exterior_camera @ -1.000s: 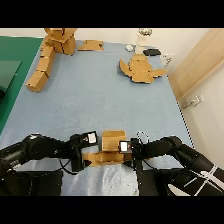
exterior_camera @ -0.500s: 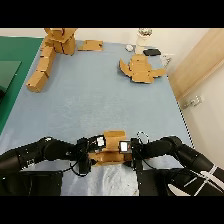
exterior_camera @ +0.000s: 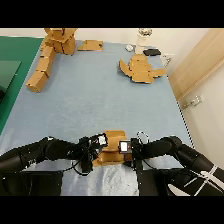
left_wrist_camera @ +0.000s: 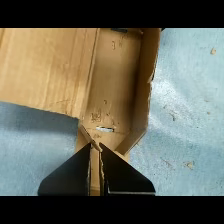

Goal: Fold the box.

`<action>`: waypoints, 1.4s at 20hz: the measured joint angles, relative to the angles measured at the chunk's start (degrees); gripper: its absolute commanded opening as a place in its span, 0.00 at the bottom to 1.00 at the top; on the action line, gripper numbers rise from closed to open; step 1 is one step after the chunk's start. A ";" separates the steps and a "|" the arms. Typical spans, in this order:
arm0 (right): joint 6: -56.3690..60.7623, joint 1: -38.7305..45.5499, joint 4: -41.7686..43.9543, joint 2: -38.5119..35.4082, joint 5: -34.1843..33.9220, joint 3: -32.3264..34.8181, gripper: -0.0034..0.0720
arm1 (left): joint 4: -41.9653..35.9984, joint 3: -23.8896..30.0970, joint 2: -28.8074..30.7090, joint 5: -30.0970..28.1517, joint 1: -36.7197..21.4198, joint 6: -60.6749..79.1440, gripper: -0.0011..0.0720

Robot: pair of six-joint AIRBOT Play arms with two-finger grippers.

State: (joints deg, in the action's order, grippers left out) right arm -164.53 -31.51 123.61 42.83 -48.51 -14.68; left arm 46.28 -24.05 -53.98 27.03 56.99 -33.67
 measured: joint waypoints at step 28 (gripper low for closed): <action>0.04 -0.02 0.02 0.00 0.04 0.00 0.72 | 2.49 -1.68 -1.31 -1.46 3.06 1.44 0.16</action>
State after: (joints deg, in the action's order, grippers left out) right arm -164.48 -31.53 123.63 42.83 -48.47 -14.68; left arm 48.77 -25.74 -55.29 25.56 60.05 -32.23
